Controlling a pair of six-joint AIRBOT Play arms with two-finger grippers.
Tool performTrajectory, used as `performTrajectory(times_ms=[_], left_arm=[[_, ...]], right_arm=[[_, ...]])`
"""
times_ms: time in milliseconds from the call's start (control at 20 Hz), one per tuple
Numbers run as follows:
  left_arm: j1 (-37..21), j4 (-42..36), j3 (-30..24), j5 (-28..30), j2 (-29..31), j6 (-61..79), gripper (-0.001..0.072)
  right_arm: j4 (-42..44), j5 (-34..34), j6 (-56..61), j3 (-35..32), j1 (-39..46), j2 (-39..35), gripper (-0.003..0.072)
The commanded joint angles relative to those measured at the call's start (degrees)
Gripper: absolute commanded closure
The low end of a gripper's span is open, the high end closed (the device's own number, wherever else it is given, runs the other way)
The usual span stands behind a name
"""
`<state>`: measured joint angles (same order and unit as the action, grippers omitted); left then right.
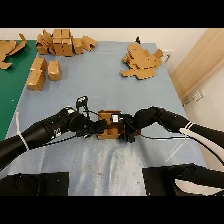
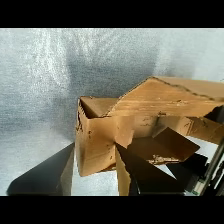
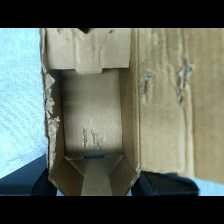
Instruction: Fold the box.
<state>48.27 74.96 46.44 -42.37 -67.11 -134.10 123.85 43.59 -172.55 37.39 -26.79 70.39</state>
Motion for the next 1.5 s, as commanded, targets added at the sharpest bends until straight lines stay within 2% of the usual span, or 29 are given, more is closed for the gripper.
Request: performTrajectory(times_ms=[0,200,450,650,750,1050,1300,1450], left_arm=[[0.0,-0.2,0.0,0.8,0.0,0.1,0.0348],[0.0,-0.2,0.0,1.9,0.0,0.1,0.0347],[0.6,0.5,0.6,0.5,0.0,-1.3,0.0345],[3.3,13.3,2.8,-6.8,0.0,-15.1,0.0346],[4.9,16.6,4.2,-6.6,-0.7,-17.0,0.0346],[6.7,16.9,10.4,-13.2,-9.8,-16.7,0.0346],[7.1,17.0,12.5,-13.5,-11.3,-14.9,0.0346],[7.1,15.1,12.6,-13.3,-12.1,-8.6,0.0346]], right_arm=[[0.0,0.0,0.0,0.0,0.0,0.0,0.0131],[0.0,0.0,0.0,0.0,0.0,0.0,0.013],[0.0,0.0,0.0,0.0,0.0,0.0,0.013],[0.0,0.0,0.0,0.0,0.0,0.0,0.013],[0.0,0.0,0.0,0.0,0.0,0.0,0.013],[0.0,0.0,0.0,0.0,0.0,0.0,0.0131],[0.0,0.0,0.0,0.0,0.0,0.0,0.013],[0.0,0.0,0.0,0.0,0.0,0.0,0.0131]])
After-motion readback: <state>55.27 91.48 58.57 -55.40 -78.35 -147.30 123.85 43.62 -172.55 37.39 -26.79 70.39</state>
